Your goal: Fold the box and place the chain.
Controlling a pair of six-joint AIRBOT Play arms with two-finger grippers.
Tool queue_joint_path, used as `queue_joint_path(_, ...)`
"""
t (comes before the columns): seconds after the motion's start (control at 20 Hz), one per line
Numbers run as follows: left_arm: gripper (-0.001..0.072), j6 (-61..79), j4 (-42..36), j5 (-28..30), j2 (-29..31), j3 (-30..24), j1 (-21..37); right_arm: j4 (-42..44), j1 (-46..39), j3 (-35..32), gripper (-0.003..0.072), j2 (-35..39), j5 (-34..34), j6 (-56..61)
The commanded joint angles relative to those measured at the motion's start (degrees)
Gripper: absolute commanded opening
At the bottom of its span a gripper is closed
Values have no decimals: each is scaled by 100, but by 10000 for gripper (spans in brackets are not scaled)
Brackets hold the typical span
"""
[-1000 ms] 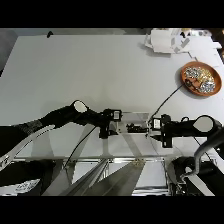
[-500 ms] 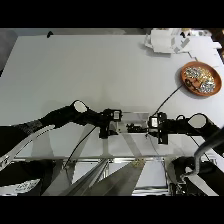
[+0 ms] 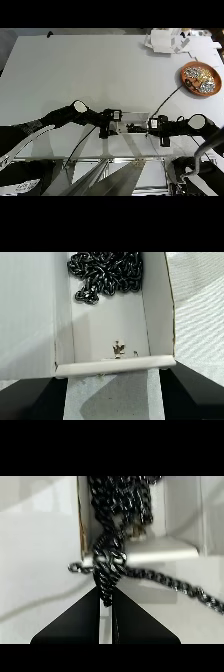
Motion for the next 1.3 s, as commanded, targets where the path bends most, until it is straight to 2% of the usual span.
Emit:
queue_joint_path(0.0, 150, 0, 2, 2, 2, 0, 4, -896, -2, 83, 18, 358, -223, 999)
queue_joint_path(0.1, 150, 0, 2, 0, 2, 0, 4, -1141, -2, 529, 19, 533, 334, 1084)
queue_joint_path(0.2, 150, 0, 2, 2, 2, 0, 4, -1172, -2, 1384, 18, 557, 1438, 1088)
queue_joint_path(0.3, 150, 0, 2, 2, 2, 0, 4, -999, -2, 2299, 18, 557, 2380, 1338)
queue_joint_path(0.4, 150, 0, 2, 2, 2, 0, 4, -586, 28, 2977, 18, 557, 2802, 1637)
queue_joint_path(0.5, 150, 0, 2, 2, 2, 0, 4, -74, 275, 3279, 18, 557, 2811, 1919)
queue_joint_path(0.65, 150, 0, 2, 2, 2, 0, 4, 603, 946, 3296, 18, 522, 2612, 1930)
queue_joint_path(0.8, 150, 0, 2, 2, 2, 0, 4, 634, 1561, 3296, 18, 275, 2212, 2063)
queue_joint_path(0.95, 150, -2, 2, 2, 2, 0, 4, 621, 1945, 3294, 18, -297, 1794, 2588)
queue_joint_path(1.25, 150, 0, 2, 2, 2, 0, 4, 275, 2116, 3213, 20, -1139, 1729, 3169)
